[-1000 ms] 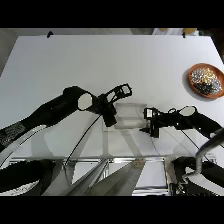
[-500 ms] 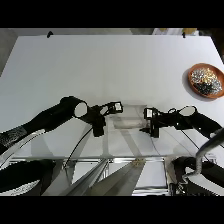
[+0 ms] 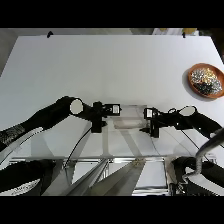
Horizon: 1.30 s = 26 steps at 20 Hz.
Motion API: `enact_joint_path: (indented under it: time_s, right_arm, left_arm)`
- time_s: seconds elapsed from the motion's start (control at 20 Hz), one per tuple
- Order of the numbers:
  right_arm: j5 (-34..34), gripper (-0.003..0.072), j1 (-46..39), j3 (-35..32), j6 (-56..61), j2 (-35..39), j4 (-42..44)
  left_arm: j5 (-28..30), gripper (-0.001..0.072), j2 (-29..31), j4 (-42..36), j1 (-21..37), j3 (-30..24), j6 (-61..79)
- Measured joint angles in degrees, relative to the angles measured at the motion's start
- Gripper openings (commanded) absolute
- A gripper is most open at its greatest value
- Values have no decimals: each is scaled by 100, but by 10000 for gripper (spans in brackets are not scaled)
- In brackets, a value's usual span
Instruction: Fold the box and place the chain.
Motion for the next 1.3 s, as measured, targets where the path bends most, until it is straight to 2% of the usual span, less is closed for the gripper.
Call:
enact_joint_path:
  time_s: [0.2, 0.35, 0.45, 0.65, 0.8, 0.85, 0.9, 0.95, 1.2, 1.3]
  right_arm:
    - [2, 330, 0, 0, 0, 0, 0]
    - [0, 330, 0, 0, 0, 0, -2]
    - [2, 330, 0, 0, 0, 0, -2]
    - [2, 330, 0, 0, 0, 0, -2]
    - [2, 330, 0, 0, 2, 0, 0]
    - [0, 330, 0, 0, 4, 0, 2]
    - [0, 330, -2, 0, 4, 0, 0]
    - [0, 330, -2, 0, 4, 0, 2]
    - [0, 330, -2, 2, -2, 0, -4]
    - [0, 330, -2, 2, -20, 0, -9]
  left_arm:
    - [133, 344, -13, -341, -11, -4, 660]
    - [26, 323, -46, -544, -57, -13, 855]
    - [-66, 251, -94, -662, -120, -15, 911]
    - [-83, 250, -221, -883, -238, -15, 997]
    - [192, 250, -271, -981, -280, -15, 1016]
    - [275, 236, -278, -1014, -295, -15, 1016]
    - [369, 142, -286, -1034, -317, -15, 1019]
    - [431, 120, -291, -1064, -343, -15, 1019]
    - [752, 121, -398, -1320, -555, -15, 1034]
    - [870, 155, -459, -1443, -643, -15, 1036]
